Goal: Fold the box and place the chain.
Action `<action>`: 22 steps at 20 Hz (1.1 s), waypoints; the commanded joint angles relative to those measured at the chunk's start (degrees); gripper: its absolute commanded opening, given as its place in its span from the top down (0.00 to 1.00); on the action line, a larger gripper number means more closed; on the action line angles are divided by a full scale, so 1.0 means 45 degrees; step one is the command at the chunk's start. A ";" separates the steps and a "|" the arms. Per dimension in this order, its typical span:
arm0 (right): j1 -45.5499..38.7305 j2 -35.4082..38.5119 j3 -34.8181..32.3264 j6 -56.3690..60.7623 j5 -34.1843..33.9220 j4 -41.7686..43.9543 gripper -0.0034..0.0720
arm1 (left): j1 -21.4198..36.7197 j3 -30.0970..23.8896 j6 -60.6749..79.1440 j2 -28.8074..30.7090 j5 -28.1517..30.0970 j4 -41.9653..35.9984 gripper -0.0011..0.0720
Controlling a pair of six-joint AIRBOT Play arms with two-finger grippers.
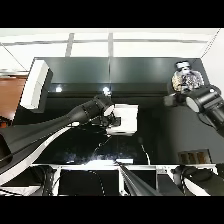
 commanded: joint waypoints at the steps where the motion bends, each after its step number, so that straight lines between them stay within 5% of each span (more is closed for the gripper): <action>1: -0.3240 -0.0481 -0.1307 0.1345 -0.5163 -0.1146 0.59 | 0.0010 0.0005 0.0015 0.0000 0.0010 0.0010 0.95; 2: -0.4065 -0.1039 -0.1171 0.2409 -0.5659 -0.1001 0.59 | 0.0010 0.0005 0.0019 0.0000 0.0010 0.0010 0.95; 3: -0.4707 -0.1710 -0.0816 0.2982 -0.5833 -0.0525 0.41 | 0.0010 0.0005 0.0015 0.0000 0.0010 0.0005 0.95; 4: -0.5294 -0.2526 -0.0170 0.2827 -0.5785 0.0418 0.00 | 0.0010 0.0005 0.0019 0.0000 0.0010 0.0005 0.95; 8: -0.6523 -0.5668 0.3900 -0.1078 -0.4697 0.3759 0.00 | 0.0010 0.0005 0.0019 0.0000 0.0010 0.0000 0.95; 14: -0.6999 -1.0219 1.0817 -0.3745 0.1282 0.4692 0.00 | 0.0010 0.0005 0.0015 0.0000 0.0000 0.0000 0.95; 17: -0.7125 -1.1050 1.1390 -0.3925 0.1836 0.4580 0.00 | 0.0010 0.0005 0.0015 0.0000 0.0000 0.0000 0.95; 18: -0.7198 -1.1191 1.1390 -0.3929 0.1841 0.4580 0.12 | 0.0010 0.0005 0.0015 0.0000 0.0000 0.0000 0.95; 22: -0.7232 -1.1487 1.1390 -0.4716 0.1758 0.4580 0.13 | 0.0010 0.0005 0.0019 0.0000 -0.0005 0.0000 0.95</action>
